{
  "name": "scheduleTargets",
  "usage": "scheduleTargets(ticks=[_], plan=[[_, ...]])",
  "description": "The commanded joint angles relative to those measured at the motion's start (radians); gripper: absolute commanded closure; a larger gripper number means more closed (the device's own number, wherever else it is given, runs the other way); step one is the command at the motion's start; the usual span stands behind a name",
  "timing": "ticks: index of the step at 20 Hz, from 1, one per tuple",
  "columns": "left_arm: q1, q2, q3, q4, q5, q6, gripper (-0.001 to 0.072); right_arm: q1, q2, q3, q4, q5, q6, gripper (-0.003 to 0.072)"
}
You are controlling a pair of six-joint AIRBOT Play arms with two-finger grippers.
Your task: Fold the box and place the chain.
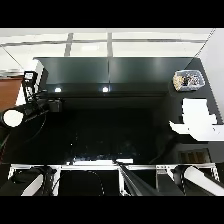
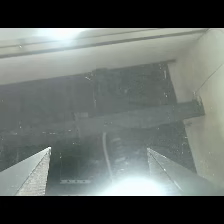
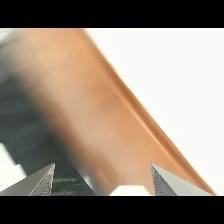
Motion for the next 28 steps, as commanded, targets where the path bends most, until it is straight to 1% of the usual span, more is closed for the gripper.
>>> scheduleTargets(ticks=[1,3,4,5,6,7,8,14,15,16,17,18,19,20,21,22,24,26,28], plan=[[-0.001,-0.005,-0.001,0.000,-0.002,0.000,0.0002,-0.319,-0.174,0.211,0.330,0.233,-0.293,-0.0025],[-0.001,-0.008,-0.001,-0.005,-0.003,0.000,0.0002,-0.388,-0.334,0.332,0.604,0.532,-0.599,-0.0025],[-0.001,-0.008,-0.001,-0.005,-0.002,0.000,0.0003,-0.389,-0.385,0.362,0.694,0.629,-0.733,-0.0025],[-0.001,-0.008,-0.001,-0.004,-0.001,0.000,0.0003,-0.370,-0.407,0.364,0.710,0.629,-0.792,-0.0025],[-0.001,-0.008,0.000,-0.005,0.000,0.000,0.0003,-0.338,-0.422,0.364,0.616,0.627,-0.833,-0.0024],[-0.001,-0.008,0.000,-0.008,0.000,0.000,0.0002,-0.311,-0.435,0.364,0.493,0.626,-0.835,-0.0024],[-0.001,-0.008,0.000,-0.012,0.000,0.000,0.0003,-0.299,-0.448,0.362,0.453,0.621,-0.835,-0.0024],[-0.001,-0.008,0.000,-0.013,0.002,0.000,0.0003,-0.300,-0.485,0.362,0.527,0.640,-0.905,-0.0023],[-0.001,-0.008,0.000,-0.013,0.001,0.000,0.0003,-0.300,-0.485,0.362,0.540,0.642,-0.914,0.0004],[-0.001,-0.008,0.000,-0.013,0.001,0.000,0.0003,-0.299,-0.485,0.362,0.544,0.650,-0.914,0.0182],[-0.001,-0.008,0.000,-0.014,0.001,0.000,0.0002,-0.299,-0.485,0.362,0.544,0.657,-0.914,0.0293],[-0.001,-0.008,0.000,-0.018,0.001,0.000,0.0003,-0.299,-0.485,0.362,0.544,0.662,-0.914,0.0434],[-0.001,-0.008,0.000,-0.024,0.001,0.000,0.0003,-0.299,-0.485,0.362,0.544,0.674,-0.914,0.0500],[-0.001,-0.008,0.000,-0.024,0.002,0.000,0.0003,-0.299,-0.485,0.362,0.545,0.686,-0.914,0.0502],[-0.001,-0.008,0.000,-0.024,0.002,0.000,0.0003,-0.299,-0.484,0.362,0.554,0.709,-0.913,0.0541],[-0.001,-0.008,0.000,-0.023,0.003,0.000,0.0003,-0.299,-0.483,0.362,0.565,0.731,-0.914,0.0674],[-0.001,-0.008,0.000,-0.023,0.010,0.000,0.0003,-0.297,-0.466,0.359,0.607,0.755,-0.910,0.0678],[-0.001,-0.008,0.000,-0.023,0.013,0.000,0.0003,-0.283,-0.414,0.337,0.640,0.750,-0.906,0.0673],[-0.001,-0.008,0.000,-0.024,0.015,0.000,0.0002,-0.264,-0.342,0.285,0.691,0.736,-0.898,0.0673]])
